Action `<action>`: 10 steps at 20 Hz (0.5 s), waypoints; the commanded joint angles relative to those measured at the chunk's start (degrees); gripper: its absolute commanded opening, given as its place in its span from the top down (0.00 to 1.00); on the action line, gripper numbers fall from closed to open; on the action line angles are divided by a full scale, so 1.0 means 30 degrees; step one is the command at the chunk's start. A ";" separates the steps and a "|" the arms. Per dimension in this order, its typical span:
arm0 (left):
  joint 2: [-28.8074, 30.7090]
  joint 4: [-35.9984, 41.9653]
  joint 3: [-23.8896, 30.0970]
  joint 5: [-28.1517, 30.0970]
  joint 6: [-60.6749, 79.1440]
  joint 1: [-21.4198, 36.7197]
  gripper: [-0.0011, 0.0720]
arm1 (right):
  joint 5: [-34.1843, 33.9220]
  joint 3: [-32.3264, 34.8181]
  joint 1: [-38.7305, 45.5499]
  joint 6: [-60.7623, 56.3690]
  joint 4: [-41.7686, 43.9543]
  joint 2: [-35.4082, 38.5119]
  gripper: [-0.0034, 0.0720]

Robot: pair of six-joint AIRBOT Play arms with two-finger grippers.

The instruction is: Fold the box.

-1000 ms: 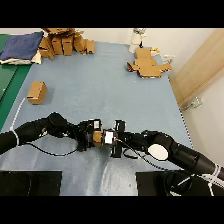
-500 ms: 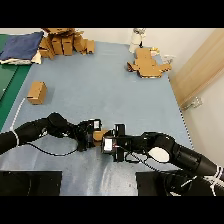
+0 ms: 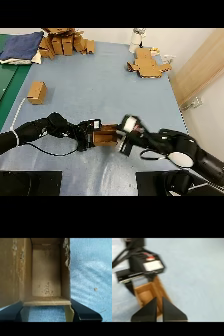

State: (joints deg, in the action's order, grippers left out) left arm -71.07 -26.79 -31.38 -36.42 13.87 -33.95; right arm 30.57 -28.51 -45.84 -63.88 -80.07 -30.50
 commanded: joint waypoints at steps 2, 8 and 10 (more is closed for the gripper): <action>0.0000 -0.0007 0.0007 0.0015 0.0007 0.0007 0.57 | -0.0124 0.0568 0.3803 -0.6696 -0.4823 0.2361 0.95; 0.0000 -0.0007 0.0007 0.0000 0.0007 0.0007 0.57 | -0.2528 0.0284 0.7031 -0.3643 -0.1144 -0.3402 0.95; 0.0000 -0.0007 0.0007 0.0007 0.0007 0.0000 0.57 | -0.2244 -0.0321 0.7023 -0.0350 0.3177 -0.5304 0.95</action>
